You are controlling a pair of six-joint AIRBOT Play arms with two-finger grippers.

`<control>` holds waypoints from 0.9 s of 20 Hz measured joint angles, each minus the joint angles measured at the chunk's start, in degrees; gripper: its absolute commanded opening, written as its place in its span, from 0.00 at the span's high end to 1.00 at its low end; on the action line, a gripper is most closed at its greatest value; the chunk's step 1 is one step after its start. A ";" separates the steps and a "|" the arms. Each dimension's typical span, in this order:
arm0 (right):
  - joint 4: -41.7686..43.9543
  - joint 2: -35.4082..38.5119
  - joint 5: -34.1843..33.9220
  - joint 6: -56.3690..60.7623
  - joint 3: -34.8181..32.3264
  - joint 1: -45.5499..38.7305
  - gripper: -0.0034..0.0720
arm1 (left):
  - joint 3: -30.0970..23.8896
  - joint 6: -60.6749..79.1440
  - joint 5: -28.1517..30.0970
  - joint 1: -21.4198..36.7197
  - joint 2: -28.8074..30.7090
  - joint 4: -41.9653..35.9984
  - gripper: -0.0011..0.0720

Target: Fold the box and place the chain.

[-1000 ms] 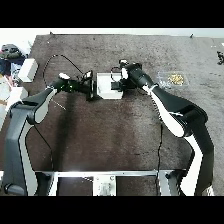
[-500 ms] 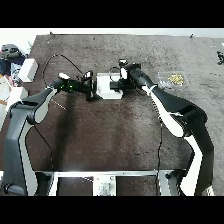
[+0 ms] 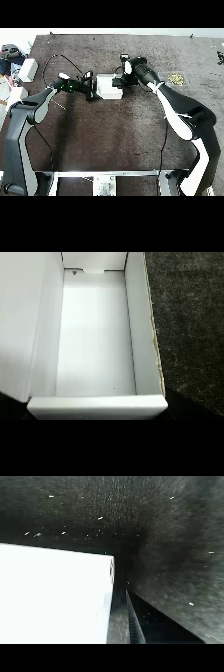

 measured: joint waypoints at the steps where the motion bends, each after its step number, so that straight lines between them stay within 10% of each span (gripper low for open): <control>1: 0.46 1.44 0.17 -1.33 0.00 -0.46 0.55 | 0.00 -0.02 0.00 0.00 0.00 0.02 0.43; 9: -0.74 13.46 0.11 -13.73 0.00 -13.57 0.58 | 0.00 -0.11 0.00 0.00 0.00 0.00 0.43; 18: 5.42 7.13 1.05 -19.61 0.00 -31.71 0.70 | 0.00 -0.09 0.00 0.00 0.00 0.00 0.43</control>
